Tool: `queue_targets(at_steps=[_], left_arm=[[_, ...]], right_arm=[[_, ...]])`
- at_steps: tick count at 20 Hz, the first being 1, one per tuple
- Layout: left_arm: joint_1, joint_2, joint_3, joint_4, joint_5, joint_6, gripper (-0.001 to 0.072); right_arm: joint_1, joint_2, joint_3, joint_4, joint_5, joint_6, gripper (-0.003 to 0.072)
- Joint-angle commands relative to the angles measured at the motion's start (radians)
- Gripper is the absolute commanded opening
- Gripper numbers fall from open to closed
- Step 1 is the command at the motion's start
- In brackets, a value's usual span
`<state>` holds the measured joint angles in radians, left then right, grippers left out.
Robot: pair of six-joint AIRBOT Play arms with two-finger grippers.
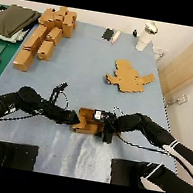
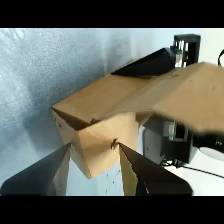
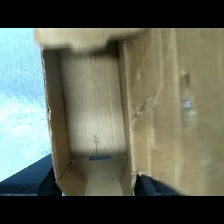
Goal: Fold the box.
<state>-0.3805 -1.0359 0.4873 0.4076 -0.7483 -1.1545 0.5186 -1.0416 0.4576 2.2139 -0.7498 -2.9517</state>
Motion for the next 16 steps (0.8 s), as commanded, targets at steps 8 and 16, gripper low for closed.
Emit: queue_targets(at_steps=[8,16], left_arm=[[-0.364,-0.038,0.187,0.769,0.124,-0.913,0.0446],[-0.554,-0.225,0.423,1.218,-0.147,-1.404,0.0445]], right_arm=[[0.001,0.000,0.000,0.000,0.000,0.000,0.0501],[0.001,0.000,0.000,0.000,0.000,0.000,0.0501]])
